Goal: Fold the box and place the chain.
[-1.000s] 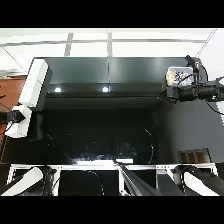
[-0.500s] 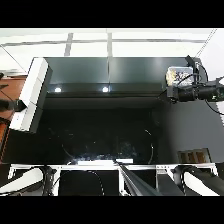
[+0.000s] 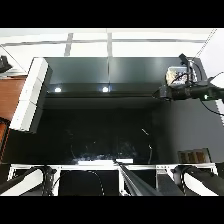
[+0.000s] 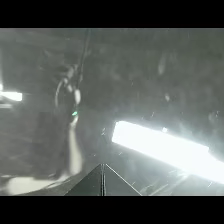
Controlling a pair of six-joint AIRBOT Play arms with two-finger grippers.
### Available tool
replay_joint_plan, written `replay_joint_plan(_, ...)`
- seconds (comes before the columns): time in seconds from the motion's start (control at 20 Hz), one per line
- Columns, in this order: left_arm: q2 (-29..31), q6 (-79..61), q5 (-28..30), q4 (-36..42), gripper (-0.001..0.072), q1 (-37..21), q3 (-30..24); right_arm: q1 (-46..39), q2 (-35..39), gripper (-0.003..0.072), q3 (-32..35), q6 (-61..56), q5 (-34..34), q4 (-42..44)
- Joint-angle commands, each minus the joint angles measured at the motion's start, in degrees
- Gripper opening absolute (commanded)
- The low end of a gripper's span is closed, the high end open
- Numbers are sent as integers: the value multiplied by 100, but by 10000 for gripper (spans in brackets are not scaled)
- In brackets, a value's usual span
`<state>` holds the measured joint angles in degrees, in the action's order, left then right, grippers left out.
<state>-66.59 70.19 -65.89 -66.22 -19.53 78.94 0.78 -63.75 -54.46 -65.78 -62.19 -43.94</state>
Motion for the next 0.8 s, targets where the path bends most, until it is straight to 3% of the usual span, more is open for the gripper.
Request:
replay_joint_plan(0.0, 1073, -11, 741, 424, 27, 758, -1012, 807, 2, 22, 13, -87, 1399, -1331)
replay_joint_plan(0.15, 2243, -15, 2645, -350, 27, 1410, -3250, 1185, -20, 22, 450, -302, 3268, -2426)
replay_joint_plan(0.25, 2566, -15, 2914, -651, 28, 1436, -4100, 1082, -57, 23, 831, -433, 4172, -2404)
replay_joint_plan(0.35, 2649, -15, 2900, -664, 30, 1360, -4387, 929, -57, 24, 922, -431, 4085, -2404)
replay_joint_plan(0.75, 2618, -9, 2951, -662, 30, 1349, -4398, 876, -57, 23, 922, -431, 4061, -2400)
